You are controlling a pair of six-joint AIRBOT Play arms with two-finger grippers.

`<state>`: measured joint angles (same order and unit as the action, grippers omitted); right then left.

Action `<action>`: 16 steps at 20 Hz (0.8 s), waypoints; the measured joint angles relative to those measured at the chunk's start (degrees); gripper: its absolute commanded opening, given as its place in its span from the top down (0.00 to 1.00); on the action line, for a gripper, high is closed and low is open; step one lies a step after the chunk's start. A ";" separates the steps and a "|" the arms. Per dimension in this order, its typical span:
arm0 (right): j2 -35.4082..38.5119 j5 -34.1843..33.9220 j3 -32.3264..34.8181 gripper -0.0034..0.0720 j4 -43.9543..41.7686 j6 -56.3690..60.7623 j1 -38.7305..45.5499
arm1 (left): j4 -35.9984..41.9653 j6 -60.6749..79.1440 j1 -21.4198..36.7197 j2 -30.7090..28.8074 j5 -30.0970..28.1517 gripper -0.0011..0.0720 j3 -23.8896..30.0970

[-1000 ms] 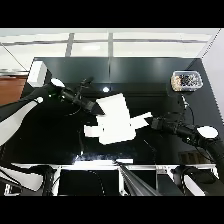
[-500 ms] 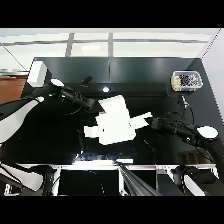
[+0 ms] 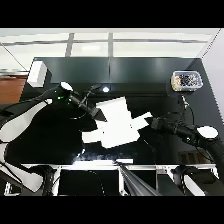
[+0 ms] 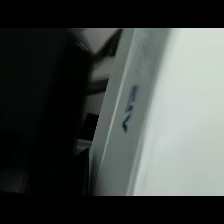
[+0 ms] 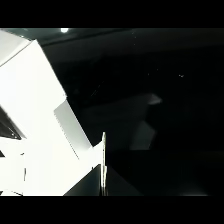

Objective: Fold the box and place the chain.

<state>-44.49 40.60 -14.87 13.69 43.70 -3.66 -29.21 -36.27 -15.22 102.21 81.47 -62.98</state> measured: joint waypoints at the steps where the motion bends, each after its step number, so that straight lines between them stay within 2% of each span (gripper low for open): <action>1: 0.00 0.02 0.00 0.94 0.09 0.00 0.00 | -0.13 0.61 0.02 0.02 0.13 0.94 -0.02; 2: 0.00 0.00 0.00 0.90 0.33 0.00 0.00 | 0.04 1.51 0.15 0.02 0.63 0.94 -0.04; 3: 0.00 0.02 -0.07 0.57 0.98 0.02 0.00 | 0.04 1.73 0.20 0.02 0.81 0.95 -0.07; 4: 0.00 -0.04 -0.35 0.20 2.14 0.02 0.17 | -0.39 2.03 0.39 0.04 0.50 0.95 -0.07; 5: 0.00 -0.22 -0.92 0.11 3.65 0.00 0.44 | -0.42 2.29 0.57 0.07 0.57 0.95 -0.15; 7: 0.00 0.72 -3.58 0.11 8.83 -0.02 1.31 | -0.42 2.86 0.61 -0.04 0.96 0.95 -0.59; 11: 0.02 6.14 -13.53 0.11 24.61 -1.33 2.34 | -2.21 3.58 0.17 -2.29 -1.14 0.95 -1.42; 13: 0.02 9.46 -17.51 0.12 30.88 -4.79 2.51 | -3.65 4.83 -0.79 -5.40 -3.52 0.95 -1.20; 16: -0.04 13.46 -19.96 0.12 35.76 -12.22 1.95 | -4.26 10.99 -2.99 -11.96 -9.75 0.95 1.64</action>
<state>-44.53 54.06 -34.83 49.45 31.48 -1.72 -33.47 -25.28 -18.22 90.26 71.72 -61.34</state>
